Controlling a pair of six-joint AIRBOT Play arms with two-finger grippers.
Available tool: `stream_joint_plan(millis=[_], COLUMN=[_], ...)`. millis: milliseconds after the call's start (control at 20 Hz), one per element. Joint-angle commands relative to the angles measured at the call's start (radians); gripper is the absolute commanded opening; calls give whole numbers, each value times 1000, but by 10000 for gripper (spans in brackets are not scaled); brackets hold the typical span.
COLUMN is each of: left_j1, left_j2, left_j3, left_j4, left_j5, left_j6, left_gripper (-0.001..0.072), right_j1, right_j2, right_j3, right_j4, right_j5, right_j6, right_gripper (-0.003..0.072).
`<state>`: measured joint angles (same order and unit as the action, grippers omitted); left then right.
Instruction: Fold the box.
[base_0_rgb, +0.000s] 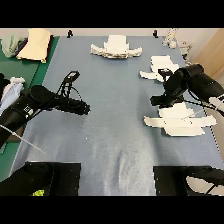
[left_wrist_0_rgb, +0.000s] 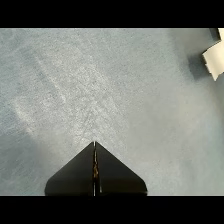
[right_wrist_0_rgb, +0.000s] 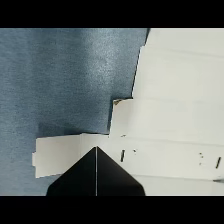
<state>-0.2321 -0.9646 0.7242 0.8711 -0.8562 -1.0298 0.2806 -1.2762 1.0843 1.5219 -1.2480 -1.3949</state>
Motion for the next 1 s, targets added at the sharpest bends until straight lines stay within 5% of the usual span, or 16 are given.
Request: stream_joint_plan(millis=[0, 600, 800, 950], left_j1=[1, 1, 1, 1], left_j2=[-2, -2, -2, -2], left_j3=[-1, 0, 0, 0], left_j4=[1, 0, 0, -3], left_j5=[0, 0, 2, 15], left_j6=[0, 0, 0, 0], left_gripper=[13, 14, 14, 14], right_j1=[0, 0, 0, -38], right_j2=[-1, -2, -2, -3], right_j3=[0, 0, 0, 62], right_j4=[0, 10, 165, 40], right_j5=[0, 21, 127, 154], right_j6=[0, 0, 6, 137], right_gripper=[3, 3, 2, 3])
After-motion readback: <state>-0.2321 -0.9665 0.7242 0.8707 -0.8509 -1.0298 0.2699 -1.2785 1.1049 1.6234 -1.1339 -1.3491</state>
